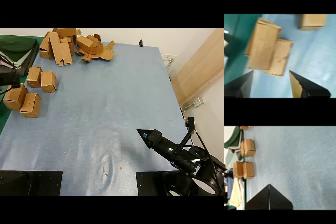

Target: Fold the box.

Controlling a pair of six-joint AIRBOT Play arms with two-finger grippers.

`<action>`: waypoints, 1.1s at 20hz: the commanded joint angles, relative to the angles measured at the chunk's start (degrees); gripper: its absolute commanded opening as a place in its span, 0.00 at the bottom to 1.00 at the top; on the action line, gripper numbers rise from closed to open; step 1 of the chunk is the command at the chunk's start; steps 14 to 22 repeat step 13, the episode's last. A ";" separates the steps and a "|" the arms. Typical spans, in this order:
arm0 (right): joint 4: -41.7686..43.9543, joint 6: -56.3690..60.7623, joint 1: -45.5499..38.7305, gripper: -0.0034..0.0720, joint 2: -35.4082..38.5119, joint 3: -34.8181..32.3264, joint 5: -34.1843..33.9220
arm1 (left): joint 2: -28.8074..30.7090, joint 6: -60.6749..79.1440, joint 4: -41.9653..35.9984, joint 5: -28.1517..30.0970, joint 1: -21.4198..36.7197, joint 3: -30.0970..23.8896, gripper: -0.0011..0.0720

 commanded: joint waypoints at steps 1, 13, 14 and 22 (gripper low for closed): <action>0.07 0.00 0.00 0.05 0.02 0.04 0.00 | 1.38 0.52 -26.40 -1.73 -0.46 1.36 0.96; 0.07 0.00 -0.02 0.05 0.02 0.04 0.00 | 1.18 1.66 -33.14 -2.36 -15.06 1.36 0.96; 0.07 0.00 -0.02 0.05 0.02 0.04 0.00 | 1.18 1.66 -33.14 -2.36 -15.06 1.36 0.96; 0.07 0.00 -0.02 0.05 0.02 0.04 0.00 | 1.18 1.66 -33.14 -2.36 -15.06 1.36 0.96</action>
